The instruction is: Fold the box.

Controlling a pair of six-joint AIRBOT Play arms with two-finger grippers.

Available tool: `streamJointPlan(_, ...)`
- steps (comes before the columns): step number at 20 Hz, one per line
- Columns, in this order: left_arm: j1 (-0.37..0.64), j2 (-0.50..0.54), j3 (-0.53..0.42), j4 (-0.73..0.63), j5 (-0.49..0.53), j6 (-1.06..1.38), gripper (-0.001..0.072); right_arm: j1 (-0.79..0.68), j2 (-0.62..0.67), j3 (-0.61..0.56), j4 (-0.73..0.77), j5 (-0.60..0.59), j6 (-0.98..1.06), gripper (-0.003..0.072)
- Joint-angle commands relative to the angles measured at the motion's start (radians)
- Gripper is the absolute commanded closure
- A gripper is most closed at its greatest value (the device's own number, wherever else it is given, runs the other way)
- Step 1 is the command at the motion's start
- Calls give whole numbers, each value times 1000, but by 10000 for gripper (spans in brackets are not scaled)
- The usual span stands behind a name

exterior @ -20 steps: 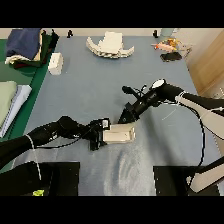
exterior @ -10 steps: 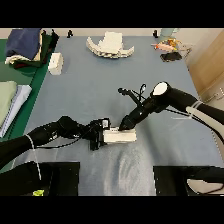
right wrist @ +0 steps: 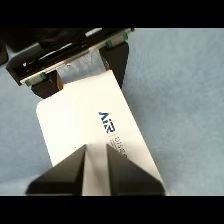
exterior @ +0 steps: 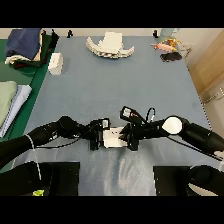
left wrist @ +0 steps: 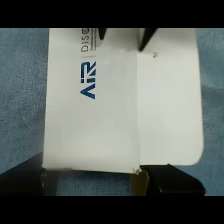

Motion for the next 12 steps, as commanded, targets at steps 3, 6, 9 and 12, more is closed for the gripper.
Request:
streamJointPlan(3,0,0,1,0,0,0,204,55,64,-39,-115,-77,-111,289)
streamJointPlan(6,0,0,1,0,0,0,203,55,64,-39,-132,-34,-189,167)
streamJointPlan(9,0,0,1,0,0,0,203,55,50,-39,-227,-64,-211,102)
streamJointPlan(12,0,0,1,0,0,0,204,55,21,-39,-354,-115,-217,102)
